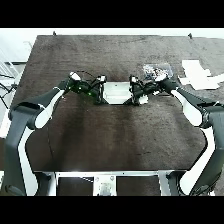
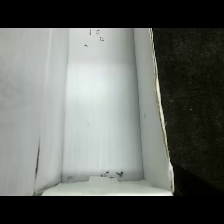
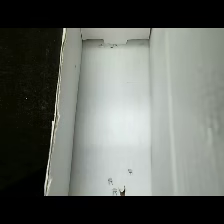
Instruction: Fold the box and place the chain.
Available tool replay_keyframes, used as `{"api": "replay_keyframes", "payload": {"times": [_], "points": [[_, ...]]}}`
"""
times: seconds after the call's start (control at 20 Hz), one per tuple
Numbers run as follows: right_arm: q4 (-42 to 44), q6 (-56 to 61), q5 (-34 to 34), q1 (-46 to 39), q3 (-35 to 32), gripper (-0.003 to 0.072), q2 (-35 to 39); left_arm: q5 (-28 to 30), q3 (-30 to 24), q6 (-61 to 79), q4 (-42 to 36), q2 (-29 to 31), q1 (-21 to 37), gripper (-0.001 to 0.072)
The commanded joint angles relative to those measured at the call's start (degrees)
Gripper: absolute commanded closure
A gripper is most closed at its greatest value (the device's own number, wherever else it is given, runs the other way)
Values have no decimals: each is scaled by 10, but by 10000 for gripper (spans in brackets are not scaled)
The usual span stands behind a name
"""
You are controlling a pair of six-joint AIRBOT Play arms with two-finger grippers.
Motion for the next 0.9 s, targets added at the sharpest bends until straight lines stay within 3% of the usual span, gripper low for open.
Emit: {"api": "replay_keyframes", "payload": {"times": [0.0,0.15,0.2,0.25,0.6,0.85], "points": [[1,0,0,1,0,100,0,0,0,1,-2,0,0,84],[2,0,-1,0,1,95,0,0,0,1,-2,0,0,84],[5,1,2,-1,1,-5,1,0,0,1,-2,0,0,84],[5,0,6,-3,1,-34,2,0,0,1,-2,0,1,84],[-19,45,22,-53,1,-34,28,0,0,1,-2,0,0,84],[11,64,92,-96,1,-34,70,0,0,1,-2,0,0,84]]}}
